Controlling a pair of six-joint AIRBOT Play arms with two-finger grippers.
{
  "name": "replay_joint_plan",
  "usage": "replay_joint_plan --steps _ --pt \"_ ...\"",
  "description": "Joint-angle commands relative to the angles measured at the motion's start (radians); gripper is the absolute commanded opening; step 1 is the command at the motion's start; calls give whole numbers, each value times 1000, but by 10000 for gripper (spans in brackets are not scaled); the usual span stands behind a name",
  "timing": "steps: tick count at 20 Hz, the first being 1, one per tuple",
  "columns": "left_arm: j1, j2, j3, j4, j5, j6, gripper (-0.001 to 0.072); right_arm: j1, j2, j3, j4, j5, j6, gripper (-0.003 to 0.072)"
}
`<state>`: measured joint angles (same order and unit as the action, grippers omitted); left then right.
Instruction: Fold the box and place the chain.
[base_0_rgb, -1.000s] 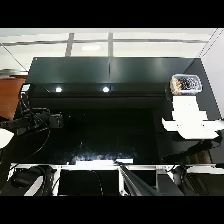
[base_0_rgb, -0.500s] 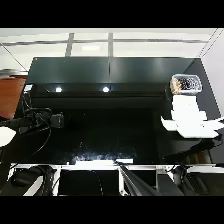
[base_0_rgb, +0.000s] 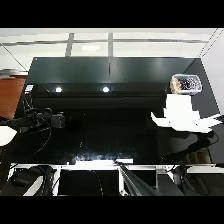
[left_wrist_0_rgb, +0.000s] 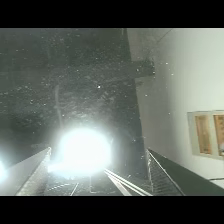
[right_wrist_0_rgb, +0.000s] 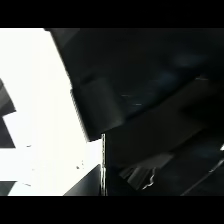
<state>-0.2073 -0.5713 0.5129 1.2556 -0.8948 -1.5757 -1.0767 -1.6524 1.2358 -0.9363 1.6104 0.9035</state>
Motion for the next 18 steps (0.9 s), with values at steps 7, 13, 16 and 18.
replay_joint_plan --steps 7,13,16,18 --pt "0 0 0 -19 3 0 711 221 196 -206 80 -67 74 24" --pt "0 0 0 -19 34 0 711 422 533 -533 310 -265 140 24" --pt "0 0 0 -19 52 0 711 560 746 -699 460 -389 192 24" --pt "0 -1 0 -19 65 0 711 680 887 -782 514 -466 199 24"
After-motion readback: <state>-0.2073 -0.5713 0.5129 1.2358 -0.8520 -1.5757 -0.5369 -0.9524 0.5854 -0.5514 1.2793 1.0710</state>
